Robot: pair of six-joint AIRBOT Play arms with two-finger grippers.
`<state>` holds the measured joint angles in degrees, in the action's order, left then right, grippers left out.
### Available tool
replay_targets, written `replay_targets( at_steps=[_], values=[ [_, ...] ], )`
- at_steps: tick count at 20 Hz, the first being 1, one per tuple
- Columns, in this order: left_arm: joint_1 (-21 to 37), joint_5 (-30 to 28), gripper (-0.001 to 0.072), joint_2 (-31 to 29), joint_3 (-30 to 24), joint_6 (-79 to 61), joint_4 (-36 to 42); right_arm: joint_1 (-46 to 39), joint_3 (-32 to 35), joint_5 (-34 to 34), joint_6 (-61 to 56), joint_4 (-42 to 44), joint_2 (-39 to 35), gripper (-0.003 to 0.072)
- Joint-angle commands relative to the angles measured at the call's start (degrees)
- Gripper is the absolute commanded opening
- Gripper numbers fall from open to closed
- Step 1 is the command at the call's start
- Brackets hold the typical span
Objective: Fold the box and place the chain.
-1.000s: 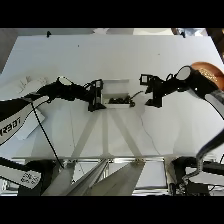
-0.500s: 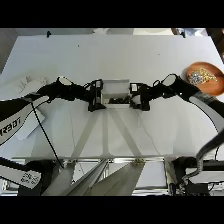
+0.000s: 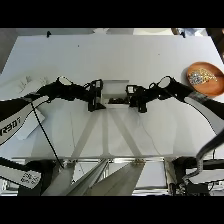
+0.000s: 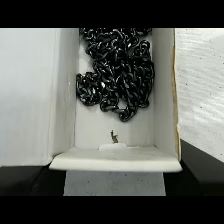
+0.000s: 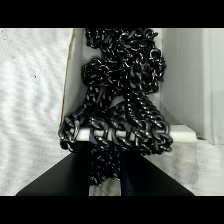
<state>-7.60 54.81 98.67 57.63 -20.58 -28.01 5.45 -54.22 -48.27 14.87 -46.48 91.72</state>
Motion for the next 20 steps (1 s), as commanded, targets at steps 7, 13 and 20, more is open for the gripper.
replay_targets(
  at_steps=[7,13,20],
  values=[
    [0.00,-0.13,0.0216,0.02,0.00,0.07,0.09,0.07,-0.04,9.31,-2.21,-4.66,-9.31,0.0017],
    [0.00,-0.09,0.0216,0.02,0.00,0.07,0.09,1.64,-0.07,3.65,-10.62,-7.02,-16.39,0.0017],
    [0.00,-0.13,0.0216,0.02,0.00,0.07,0.09,11.41,-0.07,7.06,-17.22,-1.73,-17.84,0.0016]
  ],
)
